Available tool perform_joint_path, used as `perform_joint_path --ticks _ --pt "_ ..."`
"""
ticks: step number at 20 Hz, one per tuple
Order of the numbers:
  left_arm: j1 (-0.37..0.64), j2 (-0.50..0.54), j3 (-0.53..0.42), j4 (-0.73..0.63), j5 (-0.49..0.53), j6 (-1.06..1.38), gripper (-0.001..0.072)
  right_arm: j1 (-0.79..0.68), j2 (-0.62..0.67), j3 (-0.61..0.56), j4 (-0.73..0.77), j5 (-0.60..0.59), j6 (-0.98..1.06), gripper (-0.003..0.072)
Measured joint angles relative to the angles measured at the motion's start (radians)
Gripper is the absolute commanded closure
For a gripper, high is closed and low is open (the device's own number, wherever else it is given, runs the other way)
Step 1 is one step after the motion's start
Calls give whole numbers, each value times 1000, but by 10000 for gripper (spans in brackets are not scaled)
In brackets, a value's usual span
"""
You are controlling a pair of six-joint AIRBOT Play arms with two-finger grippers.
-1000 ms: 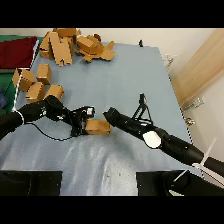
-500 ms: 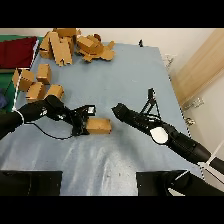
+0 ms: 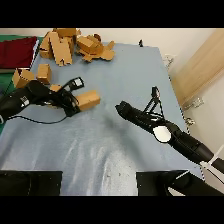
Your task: Fold the box.
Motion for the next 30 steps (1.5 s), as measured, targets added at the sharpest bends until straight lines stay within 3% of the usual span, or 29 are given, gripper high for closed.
perform_joint_path --ticks 4,9,21,22,23,30 --pt "151 14 13 130 68 -169 245 -24 28 0 -18 12 0 690" --pt "298 19 25 178 104 -263 246 -31 36 0 -32 47 0 690" --pt "467 19 27 196 91 -308 243 -31 37 0 -36 76 0 689" --pt "470 19 27 195 87 -308 99 -31 37 0 -36 76 0 690" --pt "472 19 27 195 83 -309 21 -31 37 0 -36 77 0 690" --pt "479 39 45 193 55 -456 20 -31 37 0 -36 78 0 690"
